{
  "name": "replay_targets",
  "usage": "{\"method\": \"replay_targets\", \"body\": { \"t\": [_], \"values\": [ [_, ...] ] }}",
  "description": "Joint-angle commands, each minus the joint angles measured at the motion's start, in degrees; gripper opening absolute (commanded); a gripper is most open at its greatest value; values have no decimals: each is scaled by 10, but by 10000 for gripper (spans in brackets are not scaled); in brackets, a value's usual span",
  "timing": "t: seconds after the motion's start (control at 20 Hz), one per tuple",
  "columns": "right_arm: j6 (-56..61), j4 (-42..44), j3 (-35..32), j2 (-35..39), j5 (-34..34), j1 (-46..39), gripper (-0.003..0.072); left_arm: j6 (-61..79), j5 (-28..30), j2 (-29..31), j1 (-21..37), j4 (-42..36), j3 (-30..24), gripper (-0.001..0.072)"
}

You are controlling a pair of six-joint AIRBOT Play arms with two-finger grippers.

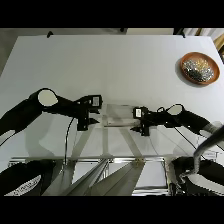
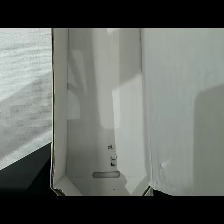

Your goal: Fold the box and place the chain.

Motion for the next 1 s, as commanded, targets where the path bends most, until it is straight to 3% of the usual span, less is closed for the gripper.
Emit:
{"method": "replay_targets", "body": {
  "t": [0.0,0.25,0.6,0.95],
  "values": [
    [0,0,0,0,0,0,419,96,21,-21,5,-46,-31,511],
    [0,0,0,0,1,0,419,109,27,-56,4,-29,-33,643],
    [0,0,0,0,1,0,419,94,146,-56,5,-21,-61,643],
    [0,0,0,0,1,0,419,139,175,-67,-40,-21,-64,643]
  ]
}}
